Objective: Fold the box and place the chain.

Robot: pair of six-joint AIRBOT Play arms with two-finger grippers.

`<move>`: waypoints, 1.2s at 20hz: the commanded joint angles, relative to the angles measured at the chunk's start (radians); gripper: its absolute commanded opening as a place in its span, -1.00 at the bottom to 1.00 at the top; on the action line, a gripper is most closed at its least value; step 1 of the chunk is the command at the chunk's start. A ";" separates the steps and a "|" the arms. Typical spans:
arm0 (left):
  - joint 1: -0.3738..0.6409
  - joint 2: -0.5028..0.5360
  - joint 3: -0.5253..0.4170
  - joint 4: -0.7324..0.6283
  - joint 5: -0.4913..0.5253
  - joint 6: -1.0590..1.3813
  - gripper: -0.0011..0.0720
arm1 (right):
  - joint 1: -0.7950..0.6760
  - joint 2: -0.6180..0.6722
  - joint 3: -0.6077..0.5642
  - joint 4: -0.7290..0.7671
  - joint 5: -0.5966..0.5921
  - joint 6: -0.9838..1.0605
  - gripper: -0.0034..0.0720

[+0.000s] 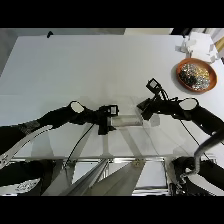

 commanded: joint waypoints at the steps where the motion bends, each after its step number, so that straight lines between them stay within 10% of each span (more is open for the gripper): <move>1: 0.000 0.000 0.000 0.002 -0.002 0.003 -0.16 | 0.003 -0.026 0.000 -0.136 0.055 0.085 -0.89; 11: 0.000 0.000 0.000 0.002 -0.002 0.003 -0.16 | 0.003 0.158 0.001 -0.153 0.126 0.085 -0.89; 16: 0.000 0.000 0.000 0.002 -0.001 0.003 -0.16 | 0.003 0.301 0.001 -0.567 0.264 -0.061 -0.88; 19: 0.000 0.000 0.000 0.002 -0.002 0.003 -0.16 | 0.003 0.280 -0.018 -0.711 0.269 -0.075 -0.05; 24: 0.000 0.000 0.000 0.002 -0.001 0.003 -0.16 | 0.004 0.206 -0.040 -0.476 0.227 -0.367 -0.18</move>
